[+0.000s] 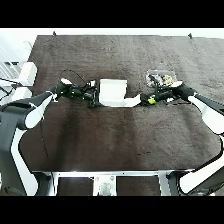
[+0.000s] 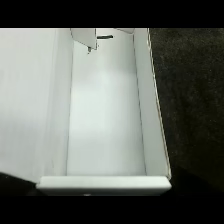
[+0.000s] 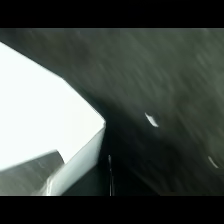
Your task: Fold the box and place the chain.
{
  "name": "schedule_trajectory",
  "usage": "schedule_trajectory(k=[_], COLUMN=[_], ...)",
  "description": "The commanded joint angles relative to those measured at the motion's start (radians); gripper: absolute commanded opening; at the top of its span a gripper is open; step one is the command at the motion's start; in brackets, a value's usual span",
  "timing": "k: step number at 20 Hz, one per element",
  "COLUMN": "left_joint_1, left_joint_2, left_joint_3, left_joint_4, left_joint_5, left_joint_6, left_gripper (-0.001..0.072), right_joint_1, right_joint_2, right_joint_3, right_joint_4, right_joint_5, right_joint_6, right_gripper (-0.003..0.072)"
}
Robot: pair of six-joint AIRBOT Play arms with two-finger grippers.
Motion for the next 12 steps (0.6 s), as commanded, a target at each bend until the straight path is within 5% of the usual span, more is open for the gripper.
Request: schedule_trajectory(k=[1, 6, 7, 9, 12], left_joint_1=[0.001, 0.001, 0.001, 0.001, 0.001], left_joint_2=[0.000, 0.000, 0.000, 0.000, 0.000], left_joint_3=[0.000, 0.000, 0.000, 0.000, 0.000], left_joint_4=[0.000, 0.000, 0.000, 0.000, 0.000], left_joint_5=[0.000, 0.000, 0.000, 0.000, 0.000], left_joint_6=[0.000, 0.000, 0.000, 0.000, 0.000], left_gripper=[0.0347, 0.0347, 0.0347, 0.0347, 0.0347], right_joint_1=[0.025, 0.036, 0.036, 0.047, 0.051], right_joint_2=[0.005, 0.067, 0.073, 0.073, 0.073], right_joint_3=[0.001, 0.001, 0.001, 0.001, 0.005], right_joint_4=[0.116, 0.111, 0.111, 0.111, 0.113], right_joint_5=[-0.005, -0.019, -0.018, 0.005, 0.005], right_joint_6=[-0.040, -0.041, -0.041, -0.038, 0.009], right_gripper=[0.0006, 0.0007, 0.0058, 0.0458, 0.0454])
